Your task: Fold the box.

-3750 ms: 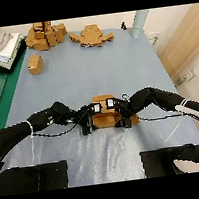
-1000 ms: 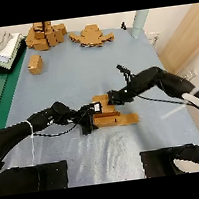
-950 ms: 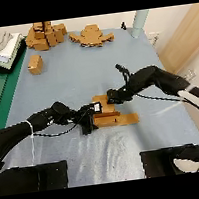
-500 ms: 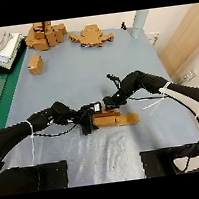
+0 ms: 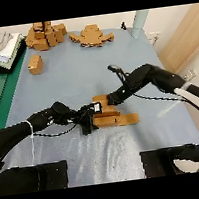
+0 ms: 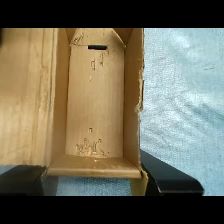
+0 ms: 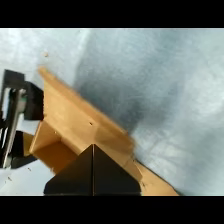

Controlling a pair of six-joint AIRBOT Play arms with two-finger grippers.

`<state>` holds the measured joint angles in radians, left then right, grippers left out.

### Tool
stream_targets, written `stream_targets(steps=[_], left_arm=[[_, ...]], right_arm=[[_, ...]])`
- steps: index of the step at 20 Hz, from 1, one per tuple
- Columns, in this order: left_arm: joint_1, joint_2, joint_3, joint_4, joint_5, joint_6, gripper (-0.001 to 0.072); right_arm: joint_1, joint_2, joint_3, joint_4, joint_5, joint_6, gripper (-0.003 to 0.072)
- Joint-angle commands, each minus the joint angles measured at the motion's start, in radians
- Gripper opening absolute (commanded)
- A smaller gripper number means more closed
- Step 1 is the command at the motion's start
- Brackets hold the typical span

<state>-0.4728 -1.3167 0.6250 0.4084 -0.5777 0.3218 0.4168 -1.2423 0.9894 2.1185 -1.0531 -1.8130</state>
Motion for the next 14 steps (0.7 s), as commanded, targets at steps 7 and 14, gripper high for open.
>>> stream_targets(steps=[7,14], left_arm=[[0.000,0.000,0.000,0.000,0.000,0.000,0.0424],[0.000,0.000,0.000,0.000,0.000,0.000,0.0424]], right_arm=[[0.003,0.497,-0.349,-0.123,-0.072,-0.334,0.0203],[0.003,0.389,-0.421,-0.191,0.128,-0.845,0.0512]])
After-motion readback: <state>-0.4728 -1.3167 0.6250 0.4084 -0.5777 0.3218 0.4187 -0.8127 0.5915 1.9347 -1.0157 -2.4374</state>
